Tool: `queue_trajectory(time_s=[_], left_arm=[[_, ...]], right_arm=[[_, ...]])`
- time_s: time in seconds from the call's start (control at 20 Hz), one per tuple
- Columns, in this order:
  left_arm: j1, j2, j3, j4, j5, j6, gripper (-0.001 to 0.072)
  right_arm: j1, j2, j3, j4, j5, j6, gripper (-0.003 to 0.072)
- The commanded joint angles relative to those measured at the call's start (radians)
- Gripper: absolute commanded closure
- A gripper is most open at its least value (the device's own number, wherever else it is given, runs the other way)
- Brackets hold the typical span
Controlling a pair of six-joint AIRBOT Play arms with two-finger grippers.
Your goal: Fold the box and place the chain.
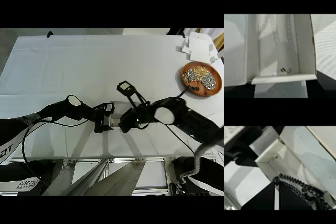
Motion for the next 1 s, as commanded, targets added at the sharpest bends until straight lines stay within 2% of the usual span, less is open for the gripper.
queue_trajectory(time_s=[0.0, 0.3, 0.35, 0.4, 0.55, 0.65, 0.8, 0.95], left_arm=[[0.001, 0.000, 0.000, 0.000, 0.000, 0.000, 0.0394], [0.001, 0.000, 0.000, 0.000, 0.000, 0.000, 0.0394], [0.001, 0.000, 0.000, 0.000, 0.000, 0.000, 0.0394], [0.001, 0.000, 0.000, 0.000, 0.000, 0.000, 0.0394], [0.001, 0.000, 0.000, 0.000, 0.000, 0.000, 0.0394], [0.001, 0.000, 0.000, 0.000, 0.000, 0.000, 0.0394], [0.001, 0.000, 0.000, 0.000, 0.000, 0.000, 0.0394], [0.001, 0.000, 0.000, 0.000, 0.000, 0.000, 0.0394]], right_arm=[[0.002, -0.109, 0.000, 0.000, -0.004, 0.003, 0.0673], [0.002, -0.140, 0.000, 0.002, 0.026, 0.002, 0.0663], [0.000, -0.134, 0.000, 0.002, 0.035, 0.002, 0.0605], [0.000, -0.119, 0.000, -0.002, 0.044, 0.002, 0.0562], [-0.015, -0.036, 0.001, -0.009, 0.052, 0.002, 0.0561], [-0.052, 0.046, 0.001, -0.023, 0.108, 0.002, 0.0561], [-0.153, 0.160, 0.001, -0.134, 0.237, 0.037, 0.0561], [-0.307, 0.206, 0.001, -0.277, 0.319, 0.082, 0.0547]])
